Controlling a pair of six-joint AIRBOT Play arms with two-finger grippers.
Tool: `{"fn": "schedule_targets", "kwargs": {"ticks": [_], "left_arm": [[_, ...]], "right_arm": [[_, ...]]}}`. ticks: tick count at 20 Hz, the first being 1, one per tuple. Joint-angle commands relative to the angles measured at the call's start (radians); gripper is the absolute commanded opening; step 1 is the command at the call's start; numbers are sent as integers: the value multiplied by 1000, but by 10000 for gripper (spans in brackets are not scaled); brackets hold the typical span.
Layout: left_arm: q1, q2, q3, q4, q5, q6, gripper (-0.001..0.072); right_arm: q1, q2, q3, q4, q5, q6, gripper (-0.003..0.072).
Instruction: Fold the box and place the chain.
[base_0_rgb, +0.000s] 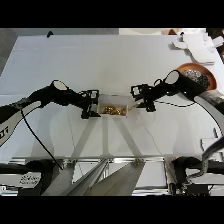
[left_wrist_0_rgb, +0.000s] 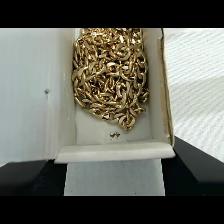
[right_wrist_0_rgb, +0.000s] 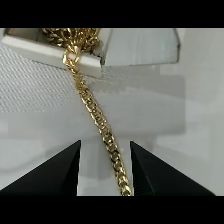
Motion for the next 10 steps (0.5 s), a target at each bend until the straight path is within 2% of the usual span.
{"fn": "schedule_targets", "kwargs": {"ticks": [1, 5, 6, 8, 10], "left_arm": [[0, 0, 1, 0, 0, 0, 340], [0, 0, 1, 0, 0, 0, 340], [0, 0, 1, 0, 0, 0, 340], [0, 0, 1, 0, 0, 0, 340], [0, 0, 1, 0, 0, 0, 340]], "right_arm": [[-2, -66, -1, 40, -39, -75, 341], [0, -85, -1, 32, -43, -74, 332], [0, -85, -1, 32, -51, -72, 265], [0, -85, -1, 32, -53, -65, 41], [1, -84, -1, 32, -47, -32, 10]]}}
